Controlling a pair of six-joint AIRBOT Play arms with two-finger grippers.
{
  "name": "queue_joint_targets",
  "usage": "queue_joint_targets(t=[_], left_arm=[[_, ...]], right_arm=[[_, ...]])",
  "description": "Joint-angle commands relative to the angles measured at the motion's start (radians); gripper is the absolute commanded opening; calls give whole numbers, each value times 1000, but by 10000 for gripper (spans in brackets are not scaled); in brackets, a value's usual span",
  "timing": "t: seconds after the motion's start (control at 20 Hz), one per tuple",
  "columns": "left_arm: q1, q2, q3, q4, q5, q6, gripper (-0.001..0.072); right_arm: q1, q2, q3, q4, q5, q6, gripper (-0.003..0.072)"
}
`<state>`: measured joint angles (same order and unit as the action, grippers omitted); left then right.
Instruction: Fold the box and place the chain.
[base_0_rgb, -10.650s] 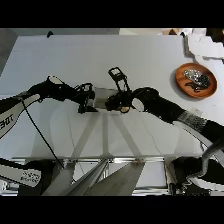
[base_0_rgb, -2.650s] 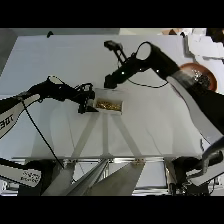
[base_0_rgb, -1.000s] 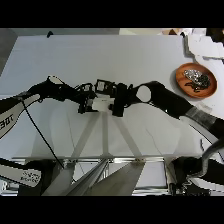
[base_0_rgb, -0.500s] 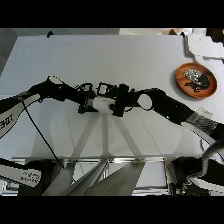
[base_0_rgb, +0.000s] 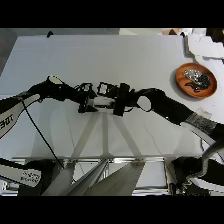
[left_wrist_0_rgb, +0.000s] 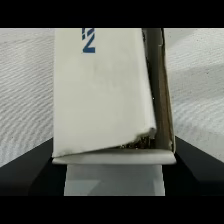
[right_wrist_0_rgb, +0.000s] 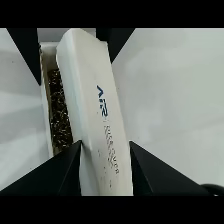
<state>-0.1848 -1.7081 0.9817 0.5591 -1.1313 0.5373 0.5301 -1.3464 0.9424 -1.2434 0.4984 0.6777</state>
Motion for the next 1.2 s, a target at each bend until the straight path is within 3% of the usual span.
queue_joint_targets(t=[0.0, 0.4, 0.45, 0.5, 0.55, 0.85, 0.95, 1.15], left_arm=[[0, 0, 0, 3, -2, 0, 339], [0, 0, 0, 3, -2, 1, 339], [0, 0, 0, 3, -2, 1, 339], [0, 0, 0, 3, -2, 1, 339], [0, 0, 0, 3, -2, 1, 339], [0, 0, 0, 3, -2, 1, 339], [0, 0, 0, 3, -2, 1, 339], [0, 0, 0, 3, -2, 1, 339]], right_arm=[[1, -11, -1, -4, 29, 4, 295], [1, -14, -1, 45, 48, 4, 297], [1, -15, -2, 48, 53, 4, 323], [1, -15, -2, 48, 64, 4, 433], [1, -15, -2, 48, 71, 4, 462], [1, -17, -2, 47, 73, 4, 413], [1, -17, -2, 47, 73, 4, 332], [1, -17, -2, 47, 58, 6, 330]])
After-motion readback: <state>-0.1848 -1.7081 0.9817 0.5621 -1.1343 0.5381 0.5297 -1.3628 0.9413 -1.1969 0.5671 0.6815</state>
